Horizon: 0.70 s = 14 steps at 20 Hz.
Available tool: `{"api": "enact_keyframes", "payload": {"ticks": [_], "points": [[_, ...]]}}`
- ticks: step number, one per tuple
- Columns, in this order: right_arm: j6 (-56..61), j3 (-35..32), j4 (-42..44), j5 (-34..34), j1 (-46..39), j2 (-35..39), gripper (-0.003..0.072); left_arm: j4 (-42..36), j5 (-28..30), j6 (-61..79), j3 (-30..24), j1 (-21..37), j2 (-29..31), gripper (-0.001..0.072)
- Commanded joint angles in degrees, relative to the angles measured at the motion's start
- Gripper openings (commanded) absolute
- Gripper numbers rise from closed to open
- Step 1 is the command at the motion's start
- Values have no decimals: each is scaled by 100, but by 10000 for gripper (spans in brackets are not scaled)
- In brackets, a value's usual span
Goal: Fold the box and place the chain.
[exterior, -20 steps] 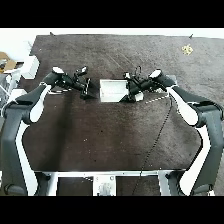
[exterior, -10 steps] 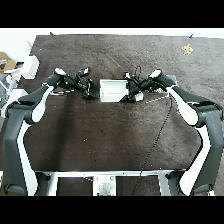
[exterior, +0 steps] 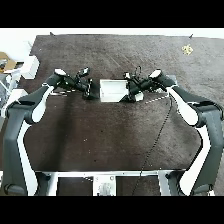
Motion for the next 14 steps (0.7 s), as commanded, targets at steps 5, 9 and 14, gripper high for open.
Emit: {"api": "enact_keyframes", "payload": {"ticks": [5,9,14], "points": [[2,0,2,0,4,-4,508,-15,173,2,0,-107,-9,720],[2,0,2,2,4,-4,509,-15,452,0,0,-247,-39,720],[2,0,2,2,4,-4,508,-17,645,0,0,-387,-87,720]]}}
